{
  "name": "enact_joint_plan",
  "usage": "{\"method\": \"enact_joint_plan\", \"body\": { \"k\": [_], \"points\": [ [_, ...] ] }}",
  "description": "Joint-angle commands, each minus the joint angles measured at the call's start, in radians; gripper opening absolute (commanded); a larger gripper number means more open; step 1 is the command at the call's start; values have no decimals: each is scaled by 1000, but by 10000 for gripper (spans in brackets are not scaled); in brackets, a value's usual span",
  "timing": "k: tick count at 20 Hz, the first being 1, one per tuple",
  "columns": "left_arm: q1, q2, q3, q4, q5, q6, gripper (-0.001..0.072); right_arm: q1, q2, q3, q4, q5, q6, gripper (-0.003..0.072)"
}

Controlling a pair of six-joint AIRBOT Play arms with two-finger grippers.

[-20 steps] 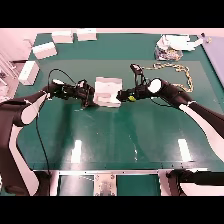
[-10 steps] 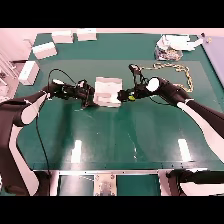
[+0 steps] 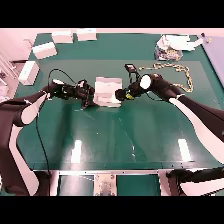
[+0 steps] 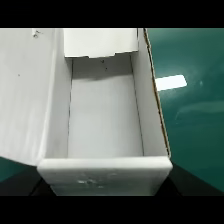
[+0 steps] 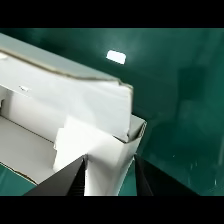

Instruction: Fold the box and place the chain.

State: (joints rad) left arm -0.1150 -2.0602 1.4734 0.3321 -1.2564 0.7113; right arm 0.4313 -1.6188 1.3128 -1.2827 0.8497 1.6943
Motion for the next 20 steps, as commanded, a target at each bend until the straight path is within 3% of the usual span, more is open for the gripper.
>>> {"method": "enact_joint_plan", "body": {
  "k": [1, 4, 6, 11, 20],
  "points": [
    [0, 0, 0, 0, 0, 1, 469, 20, -48, 53, -68, 76, 85, 370],
    [0, 0, 0, 0, 0, 1, 469, 41, -76, 88, -90, 102, 88, 368],
    [0, 0, 0, 0, 0, 1, 469, 56, -78, 101, -127, 103, 117, 314],
    [0, 0, 0, 0, 0, 1, 469, 61, -79, 118, -185, 129, 208, 273],
    [0, 0, 0, 0, 0, 1, 469, 78, -89, 118, -230, 127, 376, 273]
  ]
}}
